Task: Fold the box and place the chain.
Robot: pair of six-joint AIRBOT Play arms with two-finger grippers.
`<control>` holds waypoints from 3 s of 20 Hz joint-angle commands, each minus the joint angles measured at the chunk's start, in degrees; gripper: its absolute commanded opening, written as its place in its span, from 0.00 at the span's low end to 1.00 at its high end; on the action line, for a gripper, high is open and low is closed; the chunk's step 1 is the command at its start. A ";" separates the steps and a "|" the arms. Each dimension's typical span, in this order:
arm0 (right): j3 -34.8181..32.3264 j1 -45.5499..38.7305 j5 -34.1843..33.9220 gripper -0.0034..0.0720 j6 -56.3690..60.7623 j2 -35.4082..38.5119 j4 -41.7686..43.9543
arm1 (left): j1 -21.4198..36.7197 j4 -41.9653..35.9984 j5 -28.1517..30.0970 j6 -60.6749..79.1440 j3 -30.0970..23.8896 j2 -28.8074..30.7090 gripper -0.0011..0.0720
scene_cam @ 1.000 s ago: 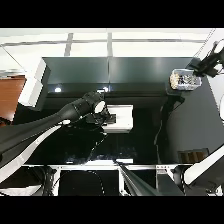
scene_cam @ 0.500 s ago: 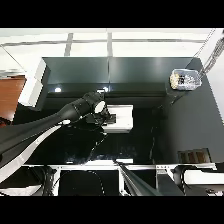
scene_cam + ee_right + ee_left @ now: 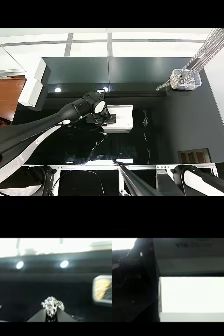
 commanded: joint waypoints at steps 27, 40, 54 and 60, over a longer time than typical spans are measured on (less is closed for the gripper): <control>-18.78 31.91 -2.45 0.06 -0.15 1.22 9.44 | 0.02 -0.02 0.00 0.00 0.02 -0.02 0.05; -21.22 31.28 -0.33 0.06 -0.39 2.82 8.83 | 0.02 0.00 0.02 0.00 0.02 -0.02 0.05; -19.04 29.18 -3.21 0.06 -2.27 4.48 16.46 | 0.02 0.00 -0.02 0.00 0.02 -0.02 0.05; -18.88 23.93 -2.08 0.06 -2.75 5.60 15.93 | 0.02 0.00 0.00 0.00 0.02 -0.02 0.05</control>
